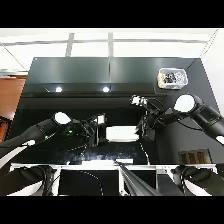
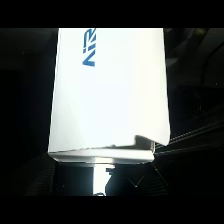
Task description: Fold the box and place the chain.
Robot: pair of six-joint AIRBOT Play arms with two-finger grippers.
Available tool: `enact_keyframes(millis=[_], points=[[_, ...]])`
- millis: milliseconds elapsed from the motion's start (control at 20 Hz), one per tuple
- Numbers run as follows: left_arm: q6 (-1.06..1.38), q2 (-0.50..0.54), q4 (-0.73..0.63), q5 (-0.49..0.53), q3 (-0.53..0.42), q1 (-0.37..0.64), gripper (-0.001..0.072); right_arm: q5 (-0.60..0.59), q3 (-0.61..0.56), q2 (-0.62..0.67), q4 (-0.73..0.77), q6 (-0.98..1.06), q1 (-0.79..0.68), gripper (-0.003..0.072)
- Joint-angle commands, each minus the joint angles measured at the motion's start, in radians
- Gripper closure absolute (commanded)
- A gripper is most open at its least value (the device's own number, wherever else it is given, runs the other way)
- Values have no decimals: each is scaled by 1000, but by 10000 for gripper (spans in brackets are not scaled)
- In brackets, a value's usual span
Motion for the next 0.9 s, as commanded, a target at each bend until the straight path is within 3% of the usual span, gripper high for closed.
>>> enact_keyframes(millis=[0,450,550,850], points=[[0,0,0,0,0,-1,415,-12,-2,0,0,6,1,456],[0,0,0,0,0,-1,415,-21,-2,0,0,6,1,458],[0,0,0,0,0,-1,415,-21,-2,0,-1,6,1,557],[0,0,0,0,0,-1,415,-12,-2,-4,0,6,1,557]])
